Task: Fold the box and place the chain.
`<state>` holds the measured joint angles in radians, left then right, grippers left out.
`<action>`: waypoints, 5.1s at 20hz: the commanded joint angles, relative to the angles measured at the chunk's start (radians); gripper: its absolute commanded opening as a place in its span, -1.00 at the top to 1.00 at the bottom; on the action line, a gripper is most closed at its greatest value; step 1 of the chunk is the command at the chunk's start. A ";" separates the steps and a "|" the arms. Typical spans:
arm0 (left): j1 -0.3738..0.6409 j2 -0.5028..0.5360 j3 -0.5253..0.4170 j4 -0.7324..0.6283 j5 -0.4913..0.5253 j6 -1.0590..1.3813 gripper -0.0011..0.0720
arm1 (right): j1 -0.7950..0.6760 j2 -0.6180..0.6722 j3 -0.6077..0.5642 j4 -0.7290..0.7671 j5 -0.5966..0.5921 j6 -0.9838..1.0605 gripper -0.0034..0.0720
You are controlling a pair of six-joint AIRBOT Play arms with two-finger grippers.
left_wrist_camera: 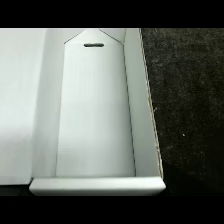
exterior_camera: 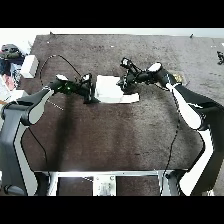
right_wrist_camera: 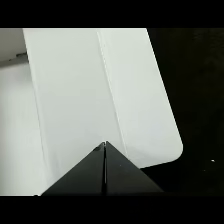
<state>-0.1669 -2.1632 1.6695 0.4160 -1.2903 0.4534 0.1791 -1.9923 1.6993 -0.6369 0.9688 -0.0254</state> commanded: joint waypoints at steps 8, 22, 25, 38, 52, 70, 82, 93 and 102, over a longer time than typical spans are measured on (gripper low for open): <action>0.000 0.000 0.001 -0.001 0.000 -0.001 0.00 | -0.073 0.196 0.001 -0.097 0.325 0.101 0.73; 0.000 0.000 0.001 -0.001 0.000 -0.001 0.00 | 0.015 0.065 -0.088 -0.265 0.193 0.018 -0.98; 0.000 0.000 0.001 -0.001 0.000 -0.001 0.00 | 0.016 0.065 -0.088 -0.265 0.194 0.019 -0.18; 0.000 0.000 0.001 -0.001 0.000 -0.002 0.00 | 0.072 0.065 -0.088 -0.174 0.134 0.018 0.47; 0.000 0.000 0.001 -0.001 0.000 -0.008 0.00 | 0.067 0.067 -0.087 -0.229 0.071 0.039 -0.22; 0.000 0.000 0.001 -0.001 0.000 -0.008 0.00 | -0.285 0.211 -0.264 -0.268 0.228 1.103 0.87; 0.000 0.000 0.001 -0.001 0.000 -0.008 0.00 | -0.150 0.153 -0.334 0.006 0.137 0.989 0.51; 0.000 0.000 0.001 -0.001 0.000 -0.008 0.00 | -0.006 0.157 -0.184 -0.150 0.164 1.135 -0.74; 0.000 0.000 0.001 -0.001 0.000 -0.008 0.00 | 0.122 0.111 -0.056 -0.406 0.122 1.378 -0.71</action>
<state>-0.1673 -2.1632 1.6699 0.4145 -1.2903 0.4454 0.2638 -1.8568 1.5997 -0.9432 1.0912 1.2613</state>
